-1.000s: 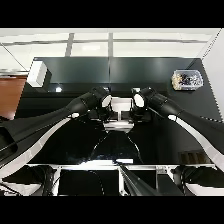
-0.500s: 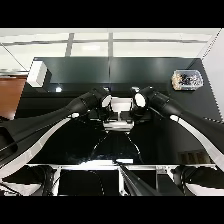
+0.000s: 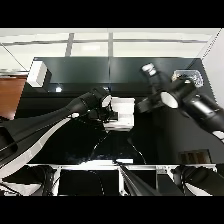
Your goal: Fold the box and place the chain.
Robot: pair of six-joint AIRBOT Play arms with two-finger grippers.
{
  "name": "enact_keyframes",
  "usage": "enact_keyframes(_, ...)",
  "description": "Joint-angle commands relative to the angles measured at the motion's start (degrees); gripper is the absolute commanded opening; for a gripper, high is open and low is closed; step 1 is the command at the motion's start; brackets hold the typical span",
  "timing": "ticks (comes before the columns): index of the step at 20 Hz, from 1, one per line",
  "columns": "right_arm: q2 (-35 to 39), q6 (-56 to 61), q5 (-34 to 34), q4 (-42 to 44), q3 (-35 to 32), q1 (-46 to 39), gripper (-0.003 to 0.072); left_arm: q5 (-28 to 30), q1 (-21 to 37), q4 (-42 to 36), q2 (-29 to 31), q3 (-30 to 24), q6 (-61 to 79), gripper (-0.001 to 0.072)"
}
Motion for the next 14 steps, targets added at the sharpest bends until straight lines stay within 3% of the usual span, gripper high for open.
enact_keyframes(1, 2.78, -1.25, -11.76, -22.40, -1.81, -8.46, 0.0326, 0.85, 0.15, -0.02, -0.02, 0.02, -0.07, 0.0028)
enact_keyframes(2, 1.95, -0.15, -17.77, -21.73, -2.99, -13.79, 0.0452, 0.61, 0.24, -0.04, -0.02, 0.02, -0.07, 0.0028)
enact_keyframes(3, 0.42, 1.86, -22.75, -19.85, -3.76, -19.21, 0.0720, 0.37, 0.35, -0.09, -0.02, 0.02, -0.07, 0.0028)
enact_keyframes(6, -10.32, -3.45, -31.76, -4.35, -1.66, -32.79, 0.0720, 0.59, 0.44, -0.26, -0.02, 0.02, -0.09, 0.0028)
enact_keyframes(12, -39.12, -5.14, -4.02, 19.71, 31.82, -44.87, 0.0720, 0.59, 0.61, -0.28, -0.02, 0.02, -0.07, 0.0028)
enact_keyframes(13, -41.97, -5.11, -1.88, 20.72, 35.89, -45.68, 0.0621, 0.63, 0.61, -0.28, -0.02, 0.02, -0.09, 0.0028)
enact_keyframes(14, -43.69, -5.09, -1.55, 20.65, 38.64, -46.01, 0.0607, 0.63, 0.61, -0.24, -0.02, 0.02, -0.09, 0.0028)
